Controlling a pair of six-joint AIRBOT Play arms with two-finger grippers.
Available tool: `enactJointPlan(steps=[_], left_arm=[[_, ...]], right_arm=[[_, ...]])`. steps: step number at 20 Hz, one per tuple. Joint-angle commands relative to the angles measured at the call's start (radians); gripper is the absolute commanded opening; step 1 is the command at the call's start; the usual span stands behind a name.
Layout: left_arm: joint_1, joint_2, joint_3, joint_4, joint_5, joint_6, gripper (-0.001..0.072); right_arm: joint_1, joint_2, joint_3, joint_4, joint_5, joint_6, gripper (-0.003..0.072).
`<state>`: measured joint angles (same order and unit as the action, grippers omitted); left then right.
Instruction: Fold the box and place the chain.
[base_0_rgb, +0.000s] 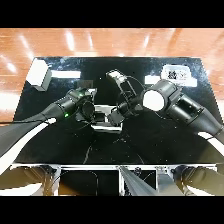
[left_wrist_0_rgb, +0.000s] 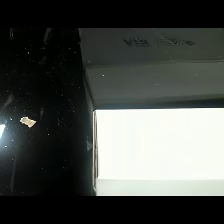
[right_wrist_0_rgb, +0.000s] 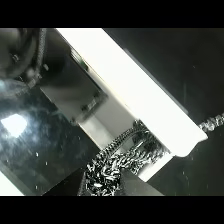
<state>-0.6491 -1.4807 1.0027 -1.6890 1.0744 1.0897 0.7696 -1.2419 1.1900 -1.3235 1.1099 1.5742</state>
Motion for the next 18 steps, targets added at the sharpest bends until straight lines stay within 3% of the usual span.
enactJointPlan(steps=[1,5,6,7,11,14,16,18], left_arm=[[0.0,0.0,0.0,0.0,0.001,0.0,0.0019],[0.0,0.0,0.0,0.0,0.001,0.0,0.002],[0.0,0.0,0.0,0.0,0.002,0.0,0.0019],[0.0,0.0,0.0,0.0,0.002,0.0,0.0019],[0.0,0.0,0.0,0.0,0.002,0.0,0.0019],[0.0,0.0,0.0,0.0,0.002,0.0,0.0019],[0.0,0.0,0.0,0.0,0.002,0.0,0.0019],[0.0,0.0,0.0,0.0,0.002,0.0,0.0019]], right_arm=[[0.013,-0.024,-0.003,0.015,-0.066,-0.003,0.003],[0.005,-0.055,-0.003,-0.002,-0.068,0.012,0.0058],[-0.002,-0.058,-0.003,-0.021,-0.061,0.044,0.0333],[-0.012,-0.058,-0.003,-0.025,-0.047,0.045,0.0542],[-0.083,-0.027,-0.002,-0.026,0.063,0.04,0.0542],[-0.215,0.056,-0.026,-0.174,0.172,0.04,0.0542],[-0.384,0.101,-0.116,-0.265,0.132,0.092,0.0541],[-0.589,0.095,-0.212,-0.247,0.029,0.156,0.0541]])
